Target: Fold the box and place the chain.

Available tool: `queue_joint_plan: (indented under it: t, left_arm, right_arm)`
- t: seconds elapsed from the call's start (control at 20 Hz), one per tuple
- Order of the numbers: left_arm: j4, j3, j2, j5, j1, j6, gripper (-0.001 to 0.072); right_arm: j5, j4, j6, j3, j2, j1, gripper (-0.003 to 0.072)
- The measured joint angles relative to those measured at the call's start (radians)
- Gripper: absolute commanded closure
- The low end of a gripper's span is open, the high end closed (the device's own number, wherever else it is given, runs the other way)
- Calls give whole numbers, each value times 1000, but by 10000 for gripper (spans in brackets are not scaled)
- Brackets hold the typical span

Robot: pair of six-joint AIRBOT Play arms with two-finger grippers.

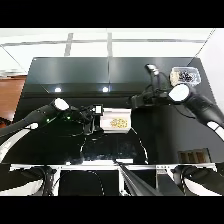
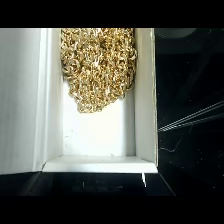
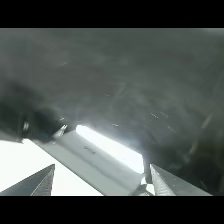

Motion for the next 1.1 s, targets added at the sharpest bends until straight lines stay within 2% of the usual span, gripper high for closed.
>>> queue_joint_plan:
  t: [0.15, 0.25, 0.5, 1.1]
  left_arm:
    - [1, 0, 0, 2, 0, -3, 246]
    - [1, 0, 0, 2, 0, -3, 246]
    - [3, 0, 0, -2, 0, -3, 246]
    - [3, 0, 0, -6, 0, -3, 246]
  right_arm:
    - [-6, 24, -235, 14, -17, 50, 7]
    - [35, 25, -340, 35, -13, 64, 7]
    - [155, 5, -450, 48, -6, 79, 7]
    - [267, 19, -752, -1, -7, 92, 7]
